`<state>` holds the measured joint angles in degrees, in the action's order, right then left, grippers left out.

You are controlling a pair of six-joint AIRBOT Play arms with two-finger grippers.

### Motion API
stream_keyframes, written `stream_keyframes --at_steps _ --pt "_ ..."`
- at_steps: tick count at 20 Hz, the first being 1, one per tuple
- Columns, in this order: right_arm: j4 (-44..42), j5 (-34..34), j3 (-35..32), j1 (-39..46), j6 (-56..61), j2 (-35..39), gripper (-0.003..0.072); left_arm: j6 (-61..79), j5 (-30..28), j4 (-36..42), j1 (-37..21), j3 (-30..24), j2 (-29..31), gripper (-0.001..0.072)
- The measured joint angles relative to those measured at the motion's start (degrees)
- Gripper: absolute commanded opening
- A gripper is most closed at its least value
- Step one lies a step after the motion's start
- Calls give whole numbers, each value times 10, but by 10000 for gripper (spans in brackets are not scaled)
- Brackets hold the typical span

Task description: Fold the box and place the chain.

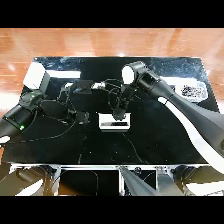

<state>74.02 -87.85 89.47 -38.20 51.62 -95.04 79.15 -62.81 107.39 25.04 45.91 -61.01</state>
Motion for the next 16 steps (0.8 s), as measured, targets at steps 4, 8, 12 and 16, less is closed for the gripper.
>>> stream_keyframes --at_steps 4,8,12,16 --pt "3 4 0 -1 0 0 246 0 0 0 0 0 0 566" --pt "2 6 0 -1 0 0 247 2 0 0 0 0 0 566" --pt "3 6 -2 -1 3 0 248 2 0 -4 -5 0 0 567" --pt "5 9 -12 -1 11 0 248 7 -7 -7 -23 0 0 567"
